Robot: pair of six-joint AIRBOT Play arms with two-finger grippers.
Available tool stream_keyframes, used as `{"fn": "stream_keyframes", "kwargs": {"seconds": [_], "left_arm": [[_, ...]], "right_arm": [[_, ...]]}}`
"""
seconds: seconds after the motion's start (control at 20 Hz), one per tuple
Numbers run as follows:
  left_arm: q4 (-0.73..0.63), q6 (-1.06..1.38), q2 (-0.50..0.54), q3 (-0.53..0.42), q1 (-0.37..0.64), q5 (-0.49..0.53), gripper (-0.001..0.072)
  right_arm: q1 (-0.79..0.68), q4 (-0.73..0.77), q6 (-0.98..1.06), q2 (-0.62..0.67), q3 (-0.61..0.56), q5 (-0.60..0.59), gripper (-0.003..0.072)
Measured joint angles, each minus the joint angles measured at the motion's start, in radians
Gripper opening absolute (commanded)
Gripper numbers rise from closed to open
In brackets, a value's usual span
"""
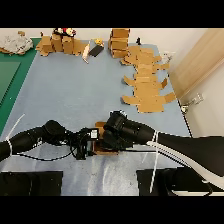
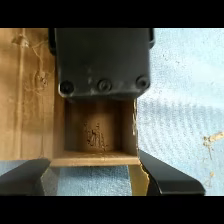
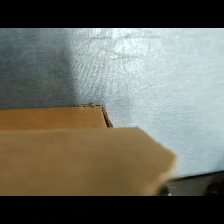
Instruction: Fold the box.
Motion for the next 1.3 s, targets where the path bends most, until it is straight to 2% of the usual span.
{"fn": "stream_keyframes", "kwargs": {"seconds": [0.05, 0.1, 0.2, 0.3, 1.3], "left_arm": [[0.0, 0.0, 0.0, 0.0, 0.0, 0.0, 0.0529], [0.0, 0.0, 0.0, 0.0, 0.0, 0.0, 0.0528], [0.0, -0.002, 0.0, 0.0, 0.0, 0.0, 0.0529], [0.001, -0.002, 0.0, 0.0, 0.0, 0.0, 0.0529], [-0.01, 0.001, 0.0, 0.0, 0.0, 0.0, 0.0529]], "right_arm": [[0.0, 0.0, 0.004, -0.005, 0.001, 0.006, 0.0144], [0.0, 0.0, 0.006, -0.01, 0.001, 0.011, 0.0083], [0.0, 0.001, 0.013, -0.016, 0.002, 0.017, 0.0024], [0.0, 0.004, 0.013, -0.019, 0.002, 0.025, 0.0007], [0.0, 0.019, -0.051, -0.025, 0.002, 0.03, 0.0006]]}}
